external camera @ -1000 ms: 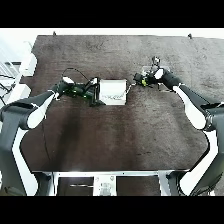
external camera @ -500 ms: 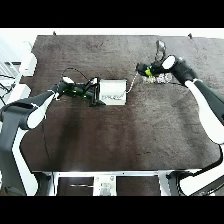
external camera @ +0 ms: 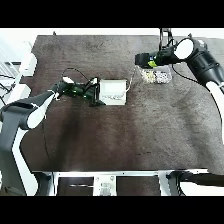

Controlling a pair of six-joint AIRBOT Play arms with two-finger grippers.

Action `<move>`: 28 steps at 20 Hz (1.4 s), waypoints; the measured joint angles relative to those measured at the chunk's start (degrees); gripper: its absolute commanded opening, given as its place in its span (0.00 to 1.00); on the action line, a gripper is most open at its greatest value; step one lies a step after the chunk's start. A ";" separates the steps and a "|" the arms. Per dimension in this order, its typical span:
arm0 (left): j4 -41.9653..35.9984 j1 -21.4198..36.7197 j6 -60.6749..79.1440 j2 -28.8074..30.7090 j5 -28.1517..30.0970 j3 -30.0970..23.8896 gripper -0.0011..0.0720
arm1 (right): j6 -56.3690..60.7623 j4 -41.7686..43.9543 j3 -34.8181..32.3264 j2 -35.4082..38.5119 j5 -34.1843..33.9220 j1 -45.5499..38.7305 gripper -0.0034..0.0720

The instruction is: Fold the box and place the chain.

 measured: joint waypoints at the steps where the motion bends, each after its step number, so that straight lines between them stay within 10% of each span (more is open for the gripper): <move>1: 0.00 0.00 0.00 0.00 0.00 0.00 0.69 | -0.02 -0.55 0.00 1.25 1.09 1.01 0.06; 14: 0.02 0.00 0.00 0.00 0.00 0.00 0.69 | 0.96 -4.57 -2.45 6.99 10.88 10.73 0.06; 28: 0.00 0.00 0.00 0.00 0.02 0.00 0.69 | 1.99 -0.26 -13.05 3.45 -7.78 15.50 0.06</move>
